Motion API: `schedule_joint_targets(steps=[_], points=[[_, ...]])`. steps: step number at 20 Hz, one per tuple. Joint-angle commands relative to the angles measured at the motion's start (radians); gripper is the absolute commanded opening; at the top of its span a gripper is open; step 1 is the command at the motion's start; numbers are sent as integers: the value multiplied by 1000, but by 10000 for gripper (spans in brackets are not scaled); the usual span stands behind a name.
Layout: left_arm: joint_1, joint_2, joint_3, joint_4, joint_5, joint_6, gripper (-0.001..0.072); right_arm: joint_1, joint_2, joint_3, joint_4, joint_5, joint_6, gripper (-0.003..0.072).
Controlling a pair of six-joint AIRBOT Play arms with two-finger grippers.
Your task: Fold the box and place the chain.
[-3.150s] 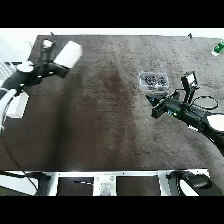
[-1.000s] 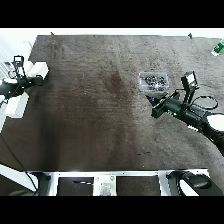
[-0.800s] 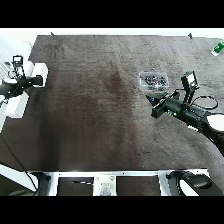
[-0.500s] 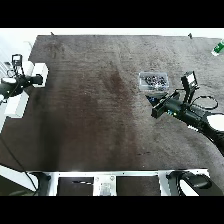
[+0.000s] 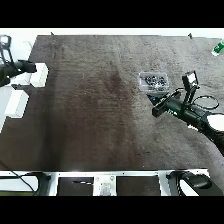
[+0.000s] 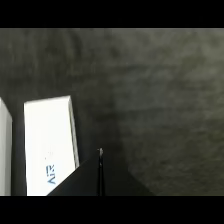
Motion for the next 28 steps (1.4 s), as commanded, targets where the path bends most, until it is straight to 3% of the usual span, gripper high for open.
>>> schedule_joint_targets(steps=[1,4,8,11,14,17,20,28], points=[[0,181,-54,-66,-21,108,13,0,0,0,0,-88,49,11],[0,418,-269,-284,35,408,13,0,1,0,0,-145,65,10],[0,754,-642,-608,36,795,14,0,31,-4,-11,-218,96,8],[0,964,-867,-652,39,850,14,0,111,-37,-19,-293,95,7],[0,1107,-1001,-713,23,840,14,0,243,-121,-46,-357,92,7],[0,1193,-1090,-702,51,739,14,0,378,-218,-71,-398,92,7],[0,1199,-1160,-702,55,737,13,0,466,-299,-71,-417,92,8],[0,1196,-1241,-702,75,736,20,0,501,-346,-71,-416,92,10]])
